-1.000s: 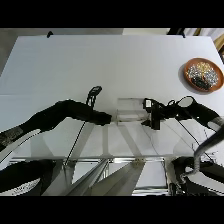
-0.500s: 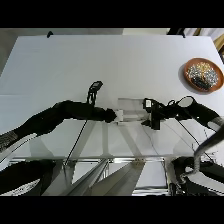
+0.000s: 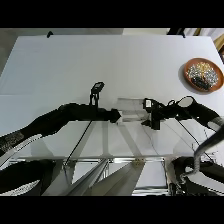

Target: Fold the box and place the chain.

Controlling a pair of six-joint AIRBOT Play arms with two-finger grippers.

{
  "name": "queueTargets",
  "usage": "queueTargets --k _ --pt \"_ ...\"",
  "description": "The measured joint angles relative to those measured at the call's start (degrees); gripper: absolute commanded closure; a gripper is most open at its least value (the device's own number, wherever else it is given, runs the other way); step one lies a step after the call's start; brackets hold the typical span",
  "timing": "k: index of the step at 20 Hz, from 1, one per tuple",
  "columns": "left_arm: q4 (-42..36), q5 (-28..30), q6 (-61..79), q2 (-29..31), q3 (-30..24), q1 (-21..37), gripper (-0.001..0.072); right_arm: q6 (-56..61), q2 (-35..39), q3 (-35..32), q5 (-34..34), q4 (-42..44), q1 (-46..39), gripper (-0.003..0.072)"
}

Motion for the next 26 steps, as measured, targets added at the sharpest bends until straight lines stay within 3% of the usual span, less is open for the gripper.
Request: queueTargets --k 15,26 --pt "3.32 1.29 -5.35 -5.07 6.71 -3.65 0.0174 -0.04 0.00 0.02 0.00 -0.02 0.00 0.0394" --pt "9.99 7.15 -11.96 -5.33 9.14 -2.60 0.0178 0.04 0.00 0.02 -0.02 0.02 0.00 0.0394"
